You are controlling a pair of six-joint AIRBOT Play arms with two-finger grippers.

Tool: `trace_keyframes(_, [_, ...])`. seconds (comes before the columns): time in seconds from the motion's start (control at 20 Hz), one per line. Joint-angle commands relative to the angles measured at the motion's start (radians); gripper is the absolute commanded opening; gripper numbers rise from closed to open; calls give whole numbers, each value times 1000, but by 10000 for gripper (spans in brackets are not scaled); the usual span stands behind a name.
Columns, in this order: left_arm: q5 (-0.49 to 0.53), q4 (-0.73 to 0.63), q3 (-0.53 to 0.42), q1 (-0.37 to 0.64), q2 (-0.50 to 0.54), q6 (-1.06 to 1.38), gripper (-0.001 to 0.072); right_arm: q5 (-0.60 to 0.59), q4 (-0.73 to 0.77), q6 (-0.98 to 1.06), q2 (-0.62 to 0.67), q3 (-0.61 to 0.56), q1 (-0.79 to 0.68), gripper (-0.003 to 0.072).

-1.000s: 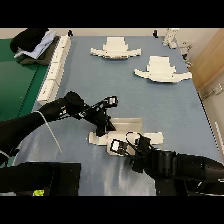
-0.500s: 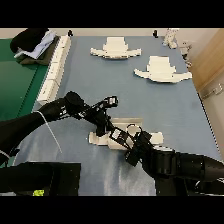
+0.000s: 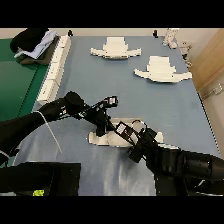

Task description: Fold the box.

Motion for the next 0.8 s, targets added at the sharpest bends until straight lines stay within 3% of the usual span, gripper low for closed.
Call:
trace_keyframes(0.0, [0, 0, 0, 0, -1, 1, 16, -13, -6, -66, 12, -5, -55, 719])
trace_keyframes(0.2, [0, 0, 0, 0, -1, 0, 16, -6, -6, -113, 13, -5, -133, 718])
trace_keyframes(0.45, [0, 0, 0, 0, -1, 0, 16, 93, 108, -414, 76, -26, -239, 718])
trace_keyframes(0.55, [0, 0, 0, 0, -1, 0, 16, 139, 224, -584, 116, -45, -317, 718])
trace_keyframes(0.75, [0, 0, 0, 0, -1, 0, 16, 169, 611, -1087, 145, -69, -537, 718])
